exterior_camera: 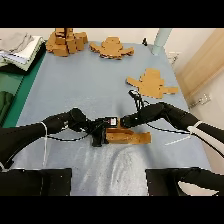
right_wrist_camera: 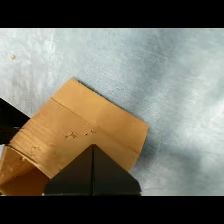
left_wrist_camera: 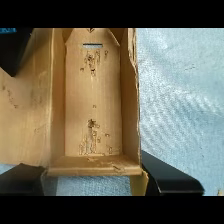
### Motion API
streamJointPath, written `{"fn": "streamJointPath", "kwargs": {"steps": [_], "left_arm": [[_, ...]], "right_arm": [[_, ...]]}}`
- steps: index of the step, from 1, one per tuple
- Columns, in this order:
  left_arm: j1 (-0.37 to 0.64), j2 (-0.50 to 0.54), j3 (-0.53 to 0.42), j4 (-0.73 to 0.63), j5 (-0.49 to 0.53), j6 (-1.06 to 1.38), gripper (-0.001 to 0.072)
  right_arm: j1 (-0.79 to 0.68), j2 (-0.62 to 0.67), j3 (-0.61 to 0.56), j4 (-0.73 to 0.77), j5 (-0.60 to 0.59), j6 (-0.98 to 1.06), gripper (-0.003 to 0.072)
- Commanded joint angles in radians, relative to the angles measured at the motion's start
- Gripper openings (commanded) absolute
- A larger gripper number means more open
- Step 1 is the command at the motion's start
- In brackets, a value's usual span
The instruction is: Fold the box.
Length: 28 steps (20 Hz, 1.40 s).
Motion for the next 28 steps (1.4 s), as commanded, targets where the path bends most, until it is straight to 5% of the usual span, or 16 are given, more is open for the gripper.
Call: {"fn": "streamJointPath", "kwargs": {"steps": [1, 7, 13, 18, 20, 23, 28], "left_arm": [[0.0, 0.0, 0.001, 0.0, 0.0, 0.0, 0.052], [0.0, 0.0, 0.001, 0.0, 0.0, 0.0, 0.052], [0.0, 0.0, 0.001, 0.0, 0.0, 0.0, 0.052], [0.0, 0.0, 0.001, 0.0, 0.0, 0.0, 0.0519], [0.0, 0.0, 0.001, 0.0, 0.0, 0.0, 0.052], [0.0, 0.0, 0.001, 0.0, 0.0, 0.0, 0.0519], [0.0, 0.0, 0.001, 0.0, 0.0, 0.0, 0.0519]], "right_arm": [[0.001, -0.032, 0.003, -0.001, 0.0, -0.092, 0.0002], [0.0, -0.003, 0.026, -0.019, -0.018, -0.147, 0.0003], [0.001, 0.266, 0.055, -0.183, -0.171, -0.185, 0.0003], [0.002, 0.46, -0.078, -0.198, -0.368, -0.371, 0.002], [0.002, 0.494, -0.137, -0.249, -0.375, -0.458, 0.047], [0.002, 0.475, -0.203, -0.309, -0.312, -0.584, 0.0714], [0.003, 0.374, -0.248, -0.249, -0.111, -0.843, 0.0713]]}}
